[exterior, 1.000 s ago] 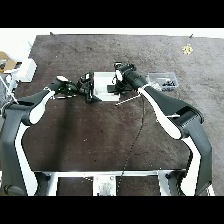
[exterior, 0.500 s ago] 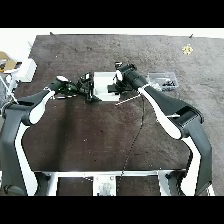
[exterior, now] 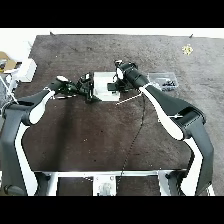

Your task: Fold the box and place the chain.

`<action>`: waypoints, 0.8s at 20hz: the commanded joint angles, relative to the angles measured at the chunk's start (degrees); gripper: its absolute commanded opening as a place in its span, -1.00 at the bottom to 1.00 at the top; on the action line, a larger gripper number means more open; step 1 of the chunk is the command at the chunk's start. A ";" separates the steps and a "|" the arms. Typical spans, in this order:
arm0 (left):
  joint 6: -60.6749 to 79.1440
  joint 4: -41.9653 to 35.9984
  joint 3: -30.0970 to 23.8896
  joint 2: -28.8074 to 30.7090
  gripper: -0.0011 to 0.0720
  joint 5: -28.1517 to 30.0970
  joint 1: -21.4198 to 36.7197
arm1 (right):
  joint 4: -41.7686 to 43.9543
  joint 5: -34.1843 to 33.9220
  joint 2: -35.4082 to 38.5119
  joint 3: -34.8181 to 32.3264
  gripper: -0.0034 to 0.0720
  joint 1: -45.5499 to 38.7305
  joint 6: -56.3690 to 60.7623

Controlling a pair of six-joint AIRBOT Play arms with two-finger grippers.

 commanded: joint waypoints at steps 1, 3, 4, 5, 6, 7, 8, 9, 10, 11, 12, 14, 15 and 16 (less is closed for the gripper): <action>0.02 -0.04 0.02 -0.04 -0.18 0.07 0.02 | 0.02 1.20 2.01 0.07 0.30 -0.20 -3.65; 0.02 -0.04 0.02 -0.04 -0.18 0.07 0.02 | 0.00 0.92 4.46 0.07 0.30 -0.66 -6.97; 0.02 -0.04 0.02 -0.04 -0.18 0.07 0.02 | -0.02 0.94 5.75 0.31 0.30 -1.18 -8.76; 0.02 -0.04 0.02 -0.04 -0.18 0.07 0.02 | -0.02 0.98 7.19 0.79 0.30 -1.92 -11.10; 0.02 -0.04 0.02 -0.04 -0.18 0.07 0.02 | 0.00 1.03 8.59 1.16 0.29 -2.82 -13.46; 0.02 -0.04 0.02 -0.04 -0.18 0.07 0.02 | -0.07 1.03 10.03 1.40 0.24 -3.96 -15.76; 0.02 -0.04 0.02 -0.04 -0.18 0.09 0.02 | -0.48 1.14 11.13 1.62 0.05 -5.22 -17.29; 0.02 -0.04 0.02 -0.04 -0.18 0.07 0.02 | -1.42 1.27 12.17 1.60 -0.10 -6.84 -18.18; 0.02 -0.04 0.02 -0.04 -0.18 0.07 0.02 | -2.10 1.53 12.87 1.60 -0.10 -8.52 -18.25; 0.02 -0.04 0.02 -0.04 -0.18 0.09 0.02 | -2.10 1.68 13.20 1.60 -0.10 -10.62 -19.30; 0.02 -0.04 0.02 -0.04 -0.18 0.09 0.02 | -2.10 1.84 13.14 1.53 -0.10 -12.96 -20.11; 0.02 -0.04 0.02 -0.04 -0.18 0.09 0.02 | -2.03 3.08 12.72 0.70 -0.10 -17.81 -20.94; 0.02 -0.04 0.02 -0.04 -0.18 0.11 0.02 | -1.57 3.21 12.57 0.00 -0.10 -20.06 -20.94; 0.02 -0.04 0.02 -0.04 -0.18 0.13 0.02 | -0.98 2.58 12.57 -1.16 -0.10 -22.34 -20.96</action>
